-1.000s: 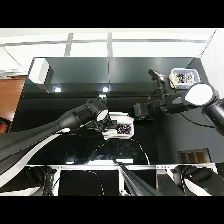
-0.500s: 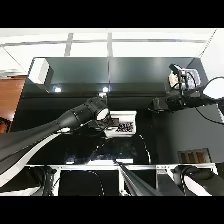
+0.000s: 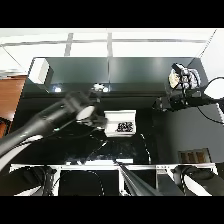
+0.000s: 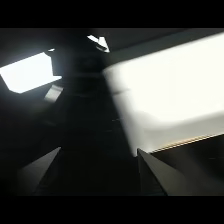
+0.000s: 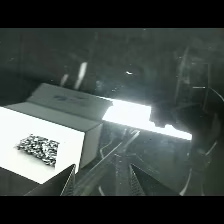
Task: Fold the box and place the chain.
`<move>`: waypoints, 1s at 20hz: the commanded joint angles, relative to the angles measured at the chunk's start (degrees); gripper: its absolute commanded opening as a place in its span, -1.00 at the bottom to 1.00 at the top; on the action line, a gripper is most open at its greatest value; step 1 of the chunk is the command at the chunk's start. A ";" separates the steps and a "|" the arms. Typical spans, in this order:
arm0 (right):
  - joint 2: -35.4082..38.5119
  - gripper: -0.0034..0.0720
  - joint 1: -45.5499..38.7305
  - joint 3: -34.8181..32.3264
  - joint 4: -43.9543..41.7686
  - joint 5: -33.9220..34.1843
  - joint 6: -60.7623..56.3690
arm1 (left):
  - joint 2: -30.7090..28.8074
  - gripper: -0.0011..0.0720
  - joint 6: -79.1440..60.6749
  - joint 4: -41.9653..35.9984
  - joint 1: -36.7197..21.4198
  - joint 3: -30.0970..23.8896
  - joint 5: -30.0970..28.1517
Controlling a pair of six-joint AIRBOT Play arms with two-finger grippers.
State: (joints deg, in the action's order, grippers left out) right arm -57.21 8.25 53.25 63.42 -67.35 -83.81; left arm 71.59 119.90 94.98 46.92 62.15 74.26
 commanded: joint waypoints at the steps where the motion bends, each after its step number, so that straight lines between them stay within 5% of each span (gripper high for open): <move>1: 0.02 0.14 -0.02 -0.09 1.16 0.35 -0.76 | -10.88 0.49 -2.58 8.26 -7.23 -9.09 3.67; 6: 0.02 0.14 -0.02 -0.09 1.16 -1.16 -2.67 | -17.31 0.49 -15.17 1.27 -31.26 -23.67 8.02; 9: 0.02 0.14 -0.02 -0.09 1.14 -1.09 -3.23 | -17.31 0.48 -31.95 -18.75 -40.89 -27.23 -3.82; 12: 0.02 0.14 -0.02 -0.09 1.16 -1.46 -3.39 | -17.20 0.48 -57.53 -45.18 -42.60 -29.75 -18.86; 14: 0.02 0.14 -0.02 -0.09 1.16 -1.44 -3.39 | -16.61 0.49 -77.37 -54.23 -41.66 -29.83 -21.59; 16: 0.02 0.14 -0.02 -0.09 1.18 -1.36 -3.39 | -15.82 0.99 -88.91 -56.65 -40.04 -29.83 -22.80; 20: 0.02 0.14 -0.02 -0.09 1.18 -0.07 -3.39 | -15.76 0.99 -104.69 -54.05 -35.12 -29.88 -23.96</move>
State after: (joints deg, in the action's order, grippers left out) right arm -57.21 8.25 53.21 64.60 -68.25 -87.15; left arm 55.64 33.43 43.33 9.19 32.51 52.62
